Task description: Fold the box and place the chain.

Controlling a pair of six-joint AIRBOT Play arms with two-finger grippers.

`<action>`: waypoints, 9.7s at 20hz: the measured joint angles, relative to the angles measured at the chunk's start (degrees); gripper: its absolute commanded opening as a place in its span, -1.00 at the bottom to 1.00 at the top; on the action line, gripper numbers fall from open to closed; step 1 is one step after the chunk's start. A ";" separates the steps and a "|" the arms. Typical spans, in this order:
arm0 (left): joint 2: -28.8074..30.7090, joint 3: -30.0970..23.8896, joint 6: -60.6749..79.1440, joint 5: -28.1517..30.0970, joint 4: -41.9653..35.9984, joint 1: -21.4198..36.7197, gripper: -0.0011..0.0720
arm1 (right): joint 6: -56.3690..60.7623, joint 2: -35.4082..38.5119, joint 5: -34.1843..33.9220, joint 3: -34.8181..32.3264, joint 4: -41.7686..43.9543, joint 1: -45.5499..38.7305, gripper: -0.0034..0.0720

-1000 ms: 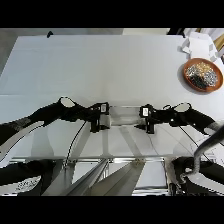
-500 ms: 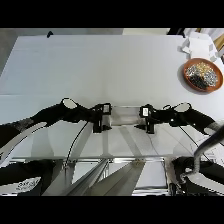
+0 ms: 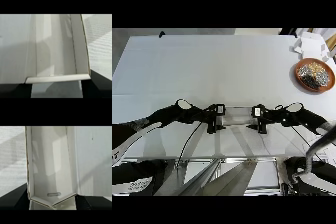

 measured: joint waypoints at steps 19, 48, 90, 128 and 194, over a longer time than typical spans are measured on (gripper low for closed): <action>-0.04 -0.02 -0.02 1.90 -0.15 -0.11 -0.10 | 0.04 0.02 -0.07 0.00 0.04 -0.02 0.21; -0.13 0.02 -0.11 2.05 -0.20 -0.11 -0.10 | 23.23 13.86 -0.11 -0.04 -18.23 -0.02 0.91; -0.13 0.04 -0.04 2.01 -0.15 -0.09 -0.10 | 44.11 29.42 -2.51 0.02 -2.54 0.00 -0.87; -0.11 0.04 -0.04 1.99 -0.15 -0.09 -0.10 | 25.49 14.71 -9.88 -0.44 -22.53 10.43 -0.61; -0.11 0.02 -0.09 2.01 -0.17 -0.09 -0.10 | 99.01 13.84 0.26 -0.39 -20.20 -4.07 -0.61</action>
